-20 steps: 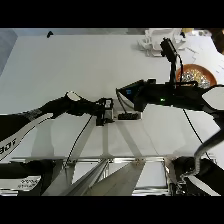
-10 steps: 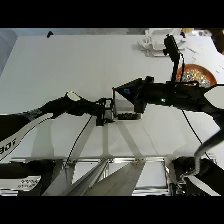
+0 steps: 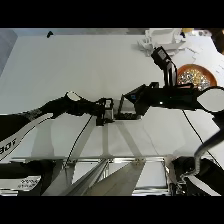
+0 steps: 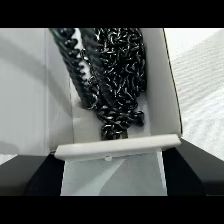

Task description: Fold the box and place the chain.

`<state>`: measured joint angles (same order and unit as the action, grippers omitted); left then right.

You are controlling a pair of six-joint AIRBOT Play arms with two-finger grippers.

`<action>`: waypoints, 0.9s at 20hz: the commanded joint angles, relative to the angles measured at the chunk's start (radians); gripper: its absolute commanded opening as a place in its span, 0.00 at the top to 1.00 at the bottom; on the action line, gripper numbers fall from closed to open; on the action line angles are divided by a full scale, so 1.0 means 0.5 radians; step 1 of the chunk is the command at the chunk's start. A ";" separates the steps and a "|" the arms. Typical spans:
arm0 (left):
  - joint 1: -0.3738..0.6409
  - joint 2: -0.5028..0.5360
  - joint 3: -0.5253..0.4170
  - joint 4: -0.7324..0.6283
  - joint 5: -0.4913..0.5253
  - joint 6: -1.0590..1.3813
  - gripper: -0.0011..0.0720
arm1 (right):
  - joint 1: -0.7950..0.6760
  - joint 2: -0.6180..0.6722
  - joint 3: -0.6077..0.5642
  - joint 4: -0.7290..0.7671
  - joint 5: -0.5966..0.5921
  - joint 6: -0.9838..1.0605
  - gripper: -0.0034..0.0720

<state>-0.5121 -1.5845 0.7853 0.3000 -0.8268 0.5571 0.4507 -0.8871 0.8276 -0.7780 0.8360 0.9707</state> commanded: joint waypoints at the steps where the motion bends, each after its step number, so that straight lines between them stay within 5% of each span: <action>1: 0.001 0.001 0.002 0.001 0.000 0.001 0.97 | 0.002 -0.095 -0.051 -0.150 0.051 0.050 0.92; 9: 0.001 0.001 0.002 0.001 -0.001 0.001 0.97 | 0.002 -0.433 -0.074 -0.430 0.304 0.052 0.91; 11: 0.001 0.001 0.002 0.001 -0.001 0.001 0.97 | 0.002 -0.436 -0.072 -0.433 0.328 0.056 0.60; 13: 0.001 0.001 0.002 0.001 0.000 0.001 0.97 | 0.002 -0.436 0.003 -0.433 0.403 0.055 0.57; 15: 0.001 0.001 0.002 0.001 0.000 0.000 0.97 | -0.022 -0.437 0.238 -0.436 0.557 0.047 0.58; 18: 0.001 0.001 0.002 0.001 -0.001 0.001 0.97 | -0.046 -0.458 0.629 -0.435 0.573 -0.209 0.92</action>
<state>-0.5121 -1.5845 0.7853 0.3000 -0.8272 0.5571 0.4358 -1.1061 1.0039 -0.9894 1.0863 0.9627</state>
